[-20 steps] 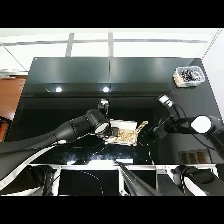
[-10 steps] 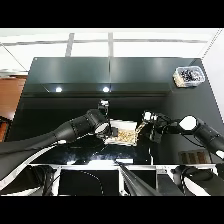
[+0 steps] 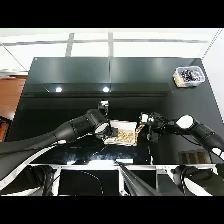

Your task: Fold the box and place the chain.

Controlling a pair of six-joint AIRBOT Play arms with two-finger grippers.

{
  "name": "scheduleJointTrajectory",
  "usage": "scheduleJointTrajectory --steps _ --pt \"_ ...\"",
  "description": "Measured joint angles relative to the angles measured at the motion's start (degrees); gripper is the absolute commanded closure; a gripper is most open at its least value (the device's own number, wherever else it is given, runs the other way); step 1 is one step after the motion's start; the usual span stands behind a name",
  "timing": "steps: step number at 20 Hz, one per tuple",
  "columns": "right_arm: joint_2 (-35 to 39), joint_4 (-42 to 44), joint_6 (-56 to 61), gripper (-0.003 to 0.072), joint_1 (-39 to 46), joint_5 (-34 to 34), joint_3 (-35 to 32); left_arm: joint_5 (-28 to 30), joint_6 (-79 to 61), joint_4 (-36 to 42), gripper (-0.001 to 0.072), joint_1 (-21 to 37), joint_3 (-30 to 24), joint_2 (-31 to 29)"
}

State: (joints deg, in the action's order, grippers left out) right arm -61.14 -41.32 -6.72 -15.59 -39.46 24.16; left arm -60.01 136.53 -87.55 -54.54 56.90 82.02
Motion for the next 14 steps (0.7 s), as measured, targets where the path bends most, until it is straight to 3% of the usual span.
scheduleJointTrajectory --steps 5,8,9,14 --pt "-0.81 0.57 -0.44 -0.0011 -1.46 0.94 0.02 0.02 0.0 0.0 0.0678 0.0 0.0 0.02" --pt "-0.98 0.44 -0.48 0.0525 -1.75 1.11 0.02 0.07 0.0 0.0 0.0677 0.0 0.0 0.0" --pt "-1.01 0.37 -0.44 0.0609 -1.81 1.16 0.0 0.13 0.0 0.0 0.0677 0.0 0.0 0.02" --pt "-0.13 0.04 2.86 0.0643 -1.79 1.03 0.0 0.83 0.02 0.0 0.0677 0.0 0.0 0.02"
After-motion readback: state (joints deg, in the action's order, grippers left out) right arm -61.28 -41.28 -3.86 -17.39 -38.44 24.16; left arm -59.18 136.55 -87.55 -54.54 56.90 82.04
